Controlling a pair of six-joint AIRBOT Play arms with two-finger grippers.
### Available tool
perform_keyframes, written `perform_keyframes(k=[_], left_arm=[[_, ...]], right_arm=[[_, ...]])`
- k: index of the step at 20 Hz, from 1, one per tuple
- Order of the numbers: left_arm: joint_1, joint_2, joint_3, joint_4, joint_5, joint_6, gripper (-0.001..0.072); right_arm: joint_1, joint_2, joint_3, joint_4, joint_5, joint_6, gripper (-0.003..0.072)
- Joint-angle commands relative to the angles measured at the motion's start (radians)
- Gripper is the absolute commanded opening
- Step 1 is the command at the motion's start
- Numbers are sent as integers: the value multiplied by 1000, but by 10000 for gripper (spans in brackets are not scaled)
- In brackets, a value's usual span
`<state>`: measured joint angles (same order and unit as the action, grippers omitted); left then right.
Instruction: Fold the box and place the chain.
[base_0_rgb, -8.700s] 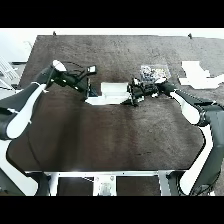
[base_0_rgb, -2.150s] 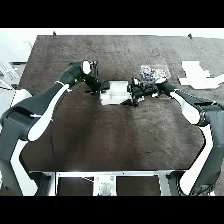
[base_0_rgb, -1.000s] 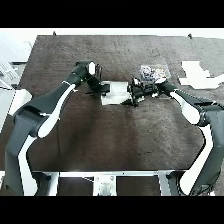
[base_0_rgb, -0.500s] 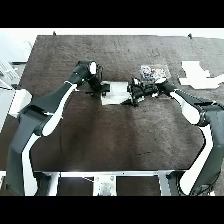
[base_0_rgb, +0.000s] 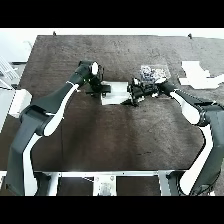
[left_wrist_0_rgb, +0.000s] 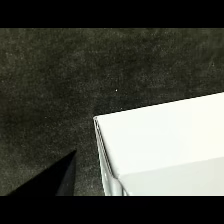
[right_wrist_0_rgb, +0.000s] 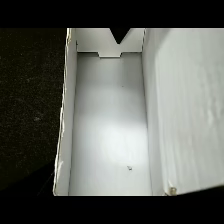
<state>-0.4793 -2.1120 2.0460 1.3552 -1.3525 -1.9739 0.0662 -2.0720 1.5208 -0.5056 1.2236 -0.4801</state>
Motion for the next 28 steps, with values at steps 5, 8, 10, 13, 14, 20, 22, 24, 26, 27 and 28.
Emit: perform_keyframes(k=[5,8,10,13,14,20,22,24,26,27,28], left_arm=[[-6,-12,2,3,-16,4,34],[-8,-13,2,6,-9,8,33],[-8,-12,2,1,-6,10,35],[-8,-6,8,-2,-19,11,505],[-8,-2,7,-3,-28,11,483],[-8,26,31,-9,-107,47,489],[-5,60,31,-8,-150,74,490],[-5,111,31,6,-190,106,490],[17,175,31,7,-223,152,489],[32,211,31,7,-234,191,489],[50,245,31,7,-238,250,489]], right_arm=[[1,1,0,0,0,0,435],[1,1,0,0,0,0,435],[1,1,0,0,0,0,435],[1,1,0,0,0,0,435],[1,1,0,0,0,0,435],[1,1,0,0,0,0,435],[1,1,0,0,0,0,435],[1,1,0,0,0,0,435],[2,1,0,0,0,0,435],[2,1,0,0,0,0,435],[1,1,0,0,0,0,435]])
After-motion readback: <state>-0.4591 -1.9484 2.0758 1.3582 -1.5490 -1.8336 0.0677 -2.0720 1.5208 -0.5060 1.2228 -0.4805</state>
